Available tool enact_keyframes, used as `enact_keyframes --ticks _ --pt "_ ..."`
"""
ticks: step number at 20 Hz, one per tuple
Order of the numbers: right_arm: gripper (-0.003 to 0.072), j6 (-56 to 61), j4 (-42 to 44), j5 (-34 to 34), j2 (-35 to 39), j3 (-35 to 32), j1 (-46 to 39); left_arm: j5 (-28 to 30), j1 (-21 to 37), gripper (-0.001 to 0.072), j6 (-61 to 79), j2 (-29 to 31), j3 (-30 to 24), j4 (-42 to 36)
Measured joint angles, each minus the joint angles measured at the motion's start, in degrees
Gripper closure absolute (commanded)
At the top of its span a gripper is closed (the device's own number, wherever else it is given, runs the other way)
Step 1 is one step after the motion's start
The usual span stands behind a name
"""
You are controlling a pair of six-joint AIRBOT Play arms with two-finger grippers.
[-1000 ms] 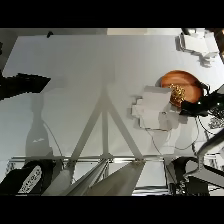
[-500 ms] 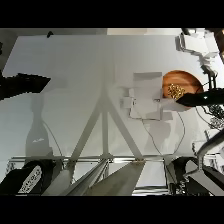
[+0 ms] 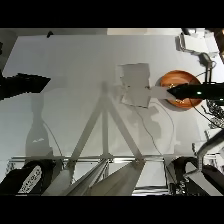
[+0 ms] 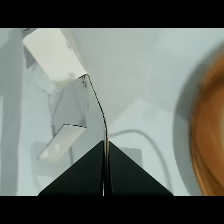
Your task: Fold the box and place the chain.
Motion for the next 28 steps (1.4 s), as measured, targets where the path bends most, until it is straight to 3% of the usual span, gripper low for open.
enact_keyframes --ticks 6,11,28 --pt "0.0679 -1.7 2.2 -13.2 -7.8 -0.7 13.4 0.1 0.0 0.0309 0.2 0.0 0.0 0.2" --pt "0.0679 -5.4 7.8 -19.9 -14.0 -0.8 19.6 0.2 0.0 0.0309 0.3 0.0 0.0 0.2" --pt "0.0677 -9.6 17.7 -28.5 -16.9 -5.7 22.0 2.6 0.0 0.0311 0.2 0.0 0.0 -6.0"
